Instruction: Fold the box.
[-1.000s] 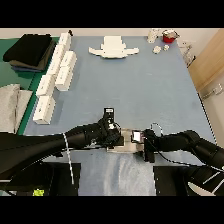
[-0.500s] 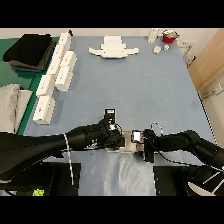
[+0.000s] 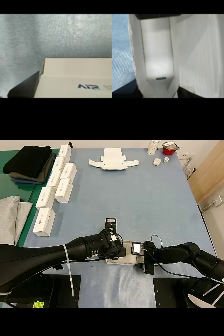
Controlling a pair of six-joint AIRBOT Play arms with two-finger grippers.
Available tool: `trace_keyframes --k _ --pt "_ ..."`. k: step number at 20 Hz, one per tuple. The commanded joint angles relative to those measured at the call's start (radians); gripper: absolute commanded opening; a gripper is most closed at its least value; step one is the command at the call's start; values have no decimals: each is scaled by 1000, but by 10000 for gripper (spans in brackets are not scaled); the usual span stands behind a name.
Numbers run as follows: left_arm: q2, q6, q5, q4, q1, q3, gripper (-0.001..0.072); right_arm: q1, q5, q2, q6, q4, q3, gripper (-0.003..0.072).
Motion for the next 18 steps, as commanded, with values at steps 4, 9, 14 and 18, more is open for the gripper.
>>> trace_keyframes --k 4,9,14,18 --pt "-24 -2 -10 26 -25 0 284 0 0 0 0 0 0 499" --pt "-26 -20 -32 28 -24 0 223 0 0 0 0 0 0 499" --pt "-26 -19 -32 27 -25 0 15 0 0 0 0 0 0 499" --pt "-25 -16 -27 23 -25 1 212 0 0 0 0 0 0 499"
